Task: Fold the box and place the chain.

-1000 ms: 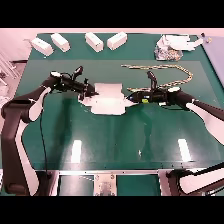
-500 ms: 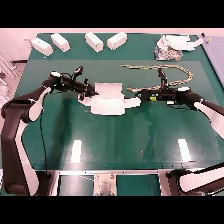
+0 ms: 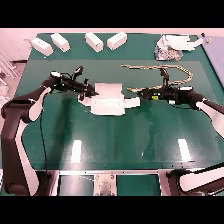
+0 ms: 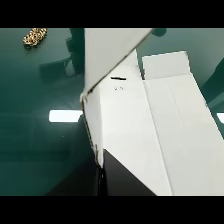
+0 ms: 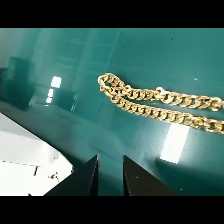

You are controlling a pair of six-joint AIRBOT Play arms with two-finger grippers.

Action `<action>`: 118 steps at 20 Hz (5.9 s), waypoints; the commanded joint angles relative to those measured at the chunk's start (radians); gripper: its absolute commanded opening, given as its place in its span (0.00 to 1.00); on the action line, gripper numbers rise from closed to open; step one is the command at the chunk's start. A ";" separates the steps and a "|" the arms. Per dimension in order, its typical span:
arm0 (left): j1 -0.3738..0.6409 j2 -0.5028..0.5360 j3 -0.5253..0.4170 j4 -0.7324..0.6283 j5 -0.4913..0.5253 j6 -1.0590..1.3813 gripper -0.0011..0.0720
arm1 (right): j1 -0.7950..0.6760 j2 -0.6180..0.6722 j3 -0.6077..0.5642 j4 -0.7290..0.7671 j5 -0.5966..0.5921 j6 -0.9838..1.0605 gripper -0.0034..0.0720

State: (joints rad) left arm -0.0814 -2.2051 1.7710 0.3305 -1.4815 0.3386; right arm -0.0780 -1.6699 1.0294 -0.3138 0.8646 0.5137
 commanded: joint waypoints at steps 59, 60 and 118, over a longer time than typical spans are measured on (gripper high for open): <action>0.001 0.003 0.000 -0.002 0.033 0.055 0.04 | 0.463 0.380 -0.298 -0.479 -0.246 -0.283 0.80; 0.001 0.003 0.000 -0.002 0.033 0.055 0.04 | 0.494 0.380 -0.298 -0.535 -0.289 -0.278 0.80; 0.001 0.003 0.000 -0.001 0.002 0.055 0.04 | 0.342 0.191 -0.071 -0.063 -0.247 -0.921 0.90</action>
State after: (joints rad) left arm -0.0799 -2.2021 1.7706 0.3305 -1.4643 0.3927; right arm 0.2848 -1.4776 0.9546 -0.4831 0.5426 -0.2932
